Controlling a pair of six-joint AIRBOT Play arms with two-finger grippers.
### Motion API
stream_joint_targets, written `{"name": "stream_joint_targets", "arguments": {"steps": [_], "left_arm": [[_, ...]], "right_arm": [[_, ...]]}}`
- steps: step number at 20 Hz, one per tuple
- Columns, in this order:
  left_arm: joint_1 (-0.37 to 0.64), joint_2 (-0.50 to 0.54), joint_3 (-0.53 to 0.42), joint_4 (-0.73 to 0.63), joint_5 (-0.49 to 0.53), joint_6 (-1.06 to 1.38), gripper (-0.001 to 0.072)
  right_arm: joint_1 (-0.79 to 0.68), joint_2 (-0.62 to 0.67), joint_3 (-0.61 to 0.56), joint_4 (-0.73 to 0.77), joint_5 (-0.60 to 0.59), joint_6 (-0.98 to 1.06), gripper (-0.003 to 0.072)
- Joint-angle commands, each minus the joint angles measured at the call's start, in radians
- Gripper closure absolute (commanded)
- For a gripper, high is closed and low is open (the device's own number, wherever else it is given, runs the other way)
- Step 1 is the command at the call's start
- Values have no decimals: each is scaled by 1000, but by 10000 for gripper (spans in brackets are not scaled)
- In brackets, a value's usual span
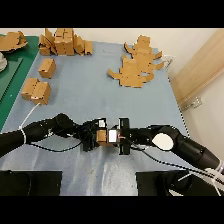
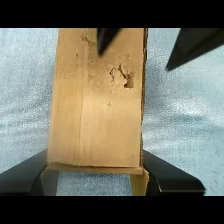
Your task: Fold the box.
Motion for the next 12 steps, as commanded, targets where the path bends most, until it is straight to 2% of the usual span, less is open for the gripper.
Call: {"name": "stream_joint_targets", "arguments": {"steps": [1, 3, 5, 6, 7, 9, 12], "left_arm": [[0, 0, 1, 0, 0, 0, 295], [0, 0, 1, 0, 0, 0, 295], [0, 0, 1, 0, 0, 0, 295], [0, 0, 1, 0, 0, 0, 295], [0, 0, 1, 0, 0, 0, 295], [0, 0, 1, 0, 0, 0, 294], [0, 0, 1, 0, 0, 0, 295]], "right_arm": [[-32, 120, 5, -105, 48, 626, 686], [-64, 173, 5, -247, 98, 1204, 685], [-76, 206, 5, -221, 134, 1541, 687], [-77, 206, -3, -187, 162, 1617, 686], [-77, 192, -25, -129, 161, 1658, 687], [-76, 135, -98, 142, 35, 1644, 687], [-76, 51, -161, 715, -94, 1218, 687]]}}
